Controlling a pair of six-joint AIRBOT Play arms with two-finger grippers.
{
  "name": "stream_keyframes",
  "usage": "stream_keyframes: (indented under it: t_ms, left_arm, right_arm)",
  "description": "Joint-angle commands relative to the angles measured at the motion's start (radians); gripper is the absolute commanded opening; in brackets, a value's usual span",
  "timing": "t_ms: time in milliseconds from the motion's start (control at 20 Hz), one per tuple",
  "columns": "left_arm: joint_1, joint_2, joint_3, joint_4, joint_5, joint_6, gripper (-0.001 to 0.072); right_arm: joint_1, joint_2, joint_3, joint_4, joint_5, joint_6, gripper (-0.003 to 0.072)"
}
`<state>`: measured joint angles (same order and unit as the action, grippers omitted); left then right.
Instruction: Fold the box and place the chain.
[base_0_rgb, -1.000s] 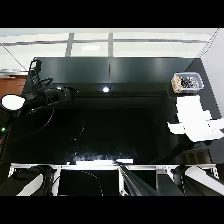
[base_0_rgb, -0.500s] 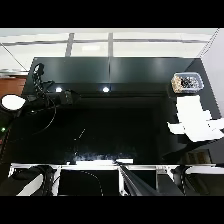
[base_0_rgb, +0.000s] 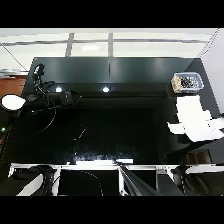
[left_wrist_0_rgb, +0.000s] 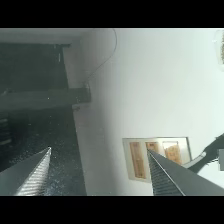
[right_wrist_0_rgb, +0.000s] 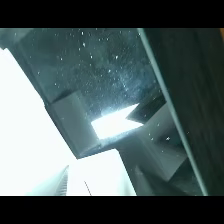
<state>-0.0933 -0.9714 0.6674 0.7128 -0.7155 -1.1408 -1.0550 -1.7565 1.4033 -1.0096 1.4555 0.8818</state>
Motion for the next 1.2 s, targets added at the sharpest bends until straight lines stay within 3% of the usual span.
stream_keyframes:
  t_ms: [0, 50, 150, 250, 500, 700, 950, 1150]
  left_arm:
    - [0.000, -0.001, 0.000, 0.000, 0.000, -0.002, 0.0697]
    - [0.000, -0.001, 0.000, 0.000, 0.000, -0.002, 0.0697]
    - [0.000, -0.001, 0.000, 0.000, 0.000, -0.001, 0.0697]
    - [0.000, -0.001, 0.000, 0.000, 0.000, -0.001, 0.0698]
    - [0.000, -0.001, -0.002, 0.004, 0.019, -0.001, 0.0698]
    - [0.000, -0.001, -0.002, 0.004, 0.048, -0.001, 0.0698]
    - [-0.001, -0.001, -0.002, 0.000, 0.015, -0.021, 0.0698]
    - [-0.001, -0.001, -0.002, 0.000, -0.084, -0.020, 0.0699]
  right_arm:
    - [0.013, 0.012, -0.004, -0.047, 0.024, 0.003, 0.0178]
    - [0.017, 0.018, -0.013, -0.066, 0.023, 0.005, 0.0177]
    - [0.025, 0.041, -0.050, -0.088, 0.009, 0.005, 0.0053]
    - [0.032, 0.073, -0.089, -0.081, -0.002, 0.003, 0.0012]
    - [0.096, 0.185, -0.217, 0.051, 0.011, -0.010, 0.0013]
    - [0.245, 0.271, -0.444, 0.193, -0.001, -0.019, 0.0012]
    - [0.525, 0.456, -0.694, 0.620, -0.206, -0.041, 0.0013]
    - [0.817, 0.706, -0.895, 0.734, -0.472, -0.153, 0.0012]
